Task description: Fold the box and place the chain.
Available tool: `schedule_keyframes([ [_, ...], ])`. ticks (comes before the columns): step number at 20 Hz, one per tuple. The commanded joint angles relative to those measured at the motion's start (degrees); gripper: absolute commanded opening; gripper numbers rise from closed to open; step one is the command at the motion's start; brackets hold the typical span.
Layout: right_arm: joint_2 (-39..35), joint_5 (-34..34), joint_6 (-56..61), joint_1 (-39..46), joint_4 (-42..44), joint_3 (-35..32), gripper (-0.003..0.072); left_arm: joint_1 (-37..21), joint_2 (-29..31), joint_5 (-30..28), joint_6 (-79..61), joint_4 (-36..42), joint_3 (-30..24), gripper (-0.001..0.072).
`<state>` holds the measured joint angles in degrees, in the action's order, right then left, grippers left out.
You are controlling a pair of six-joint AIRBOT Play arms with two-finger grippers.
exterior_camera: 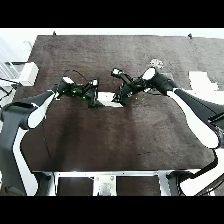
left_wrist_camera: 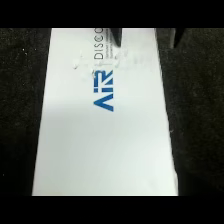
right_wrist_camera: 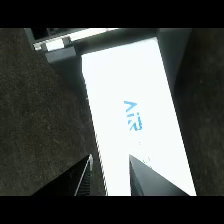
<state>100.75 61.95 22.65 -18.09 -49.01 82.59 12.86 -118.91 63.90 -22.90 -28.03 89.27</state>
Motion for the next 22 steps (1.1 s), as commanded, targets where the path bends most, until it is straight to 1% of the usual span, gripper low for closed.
schedule_keyframes([
  [1,-0.2,0.6,-1.0,1.9,7.6,0.7,0.0303,0.0,0.0,0.0,0.1,0.0,0.0,0.0298],
  [2,-0.2,1.3,-2.3,2.6,11.0,1.0,0.0300,0.0,0.0,0.0,0.1,0.0,0.0,0.0298],
  [3,-0.2,1.6,-3.1,3.1,13.8,1.1,0.0267,0.0,0.0,0.0,0.1,0.0,0.0,0.0298],
  [5,-0.1,1.6,-3.3,3.4,14.9,1.0,0.0244,0.0,0.0,0.0,0.1,0.0,0.0,0.0298],
  [6,-0.1,1.6,-3.3,3.4,15.0,0.8,0.0152,0.0,0.0,0.0,0.1,0.0,0.0,0.0298],
  [7,0.0,1.6,-3.3,3.0,15.0,0.5,0.0115,0.0,0.0,0.0,0.1,0.0,0.0,0.0298],
  [8,0.4,1.5,-3.2,2.6,15.0,0.2,0.0106,0.0,0.0,0.0,0.1,0.0,0.0,0.0298],
  [9,1.0,1.5,-3.2,2.0,14.6,-0.1,0.0036,0.0,0.0,0.0,0.1,0.0,0.0,0.0298],
  [10,1.9,1.6,-2.3,1.6,14.3,-0.3,0.0008,0.0,0.0,0.0,0.1,0.0,0.0,0.0298],
  [12,4.2,1.6,1.1,0.8,12.4,-0.2,0.0008,0.0,0.0,0.0,0.1,0.0,0.0,0.0298],
  [14,6.1,1.6,4.6,0.0,8.6,-0.3,0.0008,0.0,0.0,0.0,0.1,0.0,0.0,0.0298],
  [16,6.2,1.7,5.6,0.0,7.0,-0.3,0.0007,0.0,0.0,0.0,0.1,0.0,0.0,0.0298],
  [18,4.3,1.7,4.4,0.1,8.9,-0.3,0.0006,0.0,0.0,0.0,0.1,0.0,0.0,0.0298],
  [20,0.4,1.6,1.7,0.1,12.6,-0.3,0.0006,0.0,0.0,0.0,0.1,0.0,0.0,0.0298],
  [22,-4.5,0.9,1.1,0.1,13.9,-0.3,0.0006,0.0,0.0,0.0,0.1,0.0,0.0,0.0298],
])
